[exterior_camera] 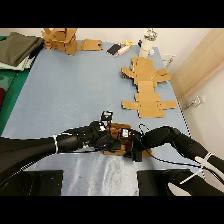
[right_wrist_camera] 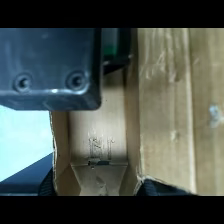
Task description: Fold the box.
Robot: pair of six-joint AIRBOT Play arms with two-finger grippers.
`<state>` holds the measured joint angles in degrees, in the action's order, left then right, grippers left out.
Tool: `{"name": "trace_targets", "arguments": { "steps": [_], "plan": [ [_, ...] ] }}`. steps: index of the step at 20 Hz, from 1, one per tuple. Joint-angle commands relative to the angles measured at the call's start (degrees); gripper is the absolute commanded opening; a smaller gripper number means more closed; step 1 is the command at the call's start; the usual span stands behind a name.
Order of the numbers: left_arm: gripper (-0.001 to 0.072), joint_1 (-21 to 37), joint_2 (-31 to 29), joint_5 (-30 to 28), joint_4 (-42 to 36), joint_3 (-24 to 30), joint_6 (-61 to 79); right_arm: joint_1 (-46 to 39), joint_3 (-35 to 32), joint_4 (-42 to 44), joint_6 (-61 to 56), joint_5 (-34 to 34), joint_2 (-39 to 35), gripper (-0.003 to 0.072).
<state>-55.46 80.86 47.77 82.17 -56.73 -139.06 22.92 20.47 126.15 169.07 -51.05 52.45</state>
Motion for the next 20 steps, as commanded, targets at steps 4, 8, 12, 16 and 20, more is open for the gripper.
{"name": "trace_targets", "arguments": {
  "steps": [4, 8, 12, 16, 20],
  "plan": [
    [0.0637, 0.2, -1.0, 1.3, 0.2, 0.0, -0.2, 0.0, 0.0, 0.1, -0.2, 0.0, 0.0, 0.0495],
    [0.0636, 0.6, -4.8, 4.7, 0.4, 0.0, 0.0, 0.0, 0.0, 0.1, -0.2, 0.0, 0.0, 0.0495],
    [0.0607, 3.1, -8.7, 8.5, -0.1, 0.0, -0.2, 0.0, 0.0, 0.1, -0.2, 0.0, 0.0, 0.0495],
    [0.0607, 5.3, -12.1, 7.8, -1.4, -0.1, 0.2, 0.0, 0.0, 0.1, -0.2, 0.0, 0.0, 0.0495],
    [0.0019, 7.5, -14.5, 15.6, -1.4, -0.1, 4.5, 0.0, 0.0, 0.1, -0.2, 0.0, 0.0, 0.0495]
  ]
}}
